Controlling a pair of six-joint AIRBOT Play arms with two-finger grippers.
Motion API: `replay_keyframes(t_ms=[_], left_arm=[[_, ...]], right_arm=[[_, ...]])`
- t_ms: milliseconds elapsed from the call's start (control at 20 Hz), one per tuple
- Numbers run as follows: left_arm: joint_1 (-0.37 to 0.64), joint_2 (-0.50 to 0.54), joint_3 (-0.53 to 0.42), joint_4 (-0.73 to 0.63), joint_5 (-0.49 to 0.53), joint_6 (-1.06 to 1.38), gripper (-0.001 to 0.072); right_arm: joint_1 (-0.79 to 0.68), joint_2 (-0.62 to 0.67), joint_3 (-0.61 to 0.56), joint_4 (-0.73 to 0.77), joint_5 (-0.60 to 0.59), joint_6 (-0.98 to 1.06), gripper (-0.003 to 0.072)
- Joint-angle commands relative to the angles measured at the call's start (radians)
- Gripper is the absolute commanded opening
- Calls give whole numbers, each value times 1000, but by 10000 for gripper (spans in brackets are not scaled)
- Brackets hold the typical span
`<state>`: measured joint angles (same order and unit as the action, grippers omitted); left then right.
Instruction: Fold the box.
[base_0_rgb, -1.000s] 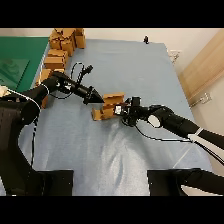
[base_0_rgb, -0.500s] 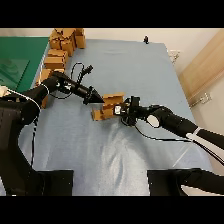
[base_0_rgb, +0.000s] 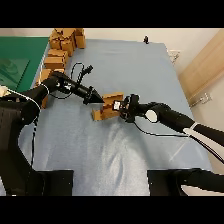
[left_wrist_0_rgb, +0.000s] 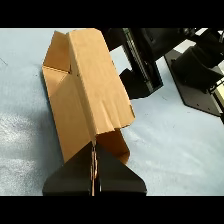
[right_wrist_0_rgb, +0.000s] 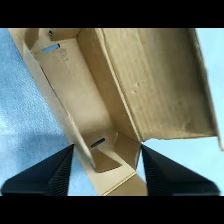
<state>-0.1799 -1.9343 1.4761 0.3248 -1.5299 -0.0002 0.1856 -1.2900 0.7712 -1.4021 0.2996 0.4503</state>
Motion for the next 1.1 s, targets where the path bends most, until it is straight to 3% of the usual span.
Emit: replay_keyframes(t_ms=[0, 400, 650, 1050], left_arm=[[1, -1, 1, -1, 0, -1, 15], [1, -1, 1, 6, 5, -18, 15], [1, -1, 2, 6, 87, -19, 15], [1, -1, 33, 5, 142, -36, 15]], right_arm=[[-24, -20, 31, 235, 76, -218, 593], [-141, -89, 86, 569, 206, -613, 593], [-178, -138, 138, 726, 299, -778, 593], [-205, -183, 155, 791, 451, -761, 593]])
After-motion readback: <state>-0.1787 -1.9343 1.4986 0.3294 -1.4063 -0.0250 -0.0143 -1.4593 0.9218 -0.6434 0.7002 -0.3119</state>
